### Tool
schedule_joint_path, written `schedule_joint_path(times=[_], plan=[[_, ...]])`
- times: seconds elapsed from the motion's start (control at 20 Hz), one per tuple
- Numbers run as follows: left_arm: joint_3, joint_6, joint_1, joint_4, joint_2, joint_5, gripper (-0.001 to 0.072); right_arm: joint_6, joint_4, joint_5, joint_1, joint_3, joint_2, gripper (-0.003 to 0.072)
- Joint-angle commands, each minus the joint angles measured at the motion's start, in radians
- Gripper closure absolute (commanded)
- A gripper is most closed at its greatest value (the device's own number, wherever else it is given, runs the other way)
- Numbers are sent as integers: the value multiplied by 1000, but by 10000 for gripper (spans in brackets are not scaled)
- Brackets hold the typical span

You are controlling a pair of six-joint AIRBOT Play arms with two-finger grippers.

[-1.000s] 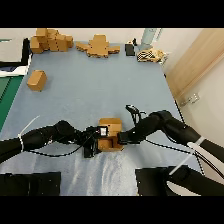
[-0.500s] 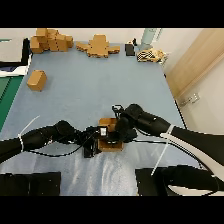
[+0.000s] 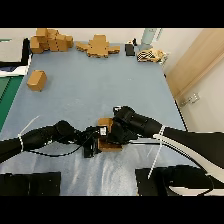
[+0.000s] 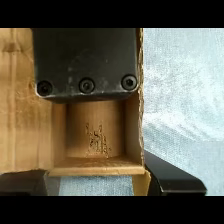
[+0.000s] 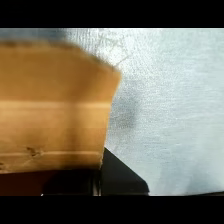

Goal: Fold the box.

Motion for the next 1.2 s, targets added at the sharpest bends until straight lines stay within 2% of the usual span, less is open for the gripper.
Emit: schedule_joint_path(times=[0.0,0.05,0.1,0.15,0.4,0.65,0.8,0.9,1.05,1.1,1.15], plan=[[1,3,0,1,-1,1,235,2,-5,8,14,2,-2,682],[1,3,0,1,-1,1,236,2,-4,8,18,2,-1,576],[1,3,0,1,-1,1,236,1,-4,5,18,2,2,319],[1,3,0,1,-1,1,236,-3,-4,0,18,2,6,295],[1,3,0,1,-1,1,236,-2,-6,-29,18,2,65,295],[1,3,0,1,-1,1,235,-1,-7,-101,17,2,192,295],[1,3,0,1,-1,1,236,16,-21,-104,17,2,291,297],[1,3,0,1,-1,1,236,23,-80,-167,14,1,332,353],[1,3,0,1,-1,1,235,-11,-249,-328,-48,-13,333,572],[1,3,0,1,-1,1,236,-61,-290,-309,-96,-32,327,679],[1,3,0,1,-1,1,236,-121,-296,-220,-172,-53,318,683]])
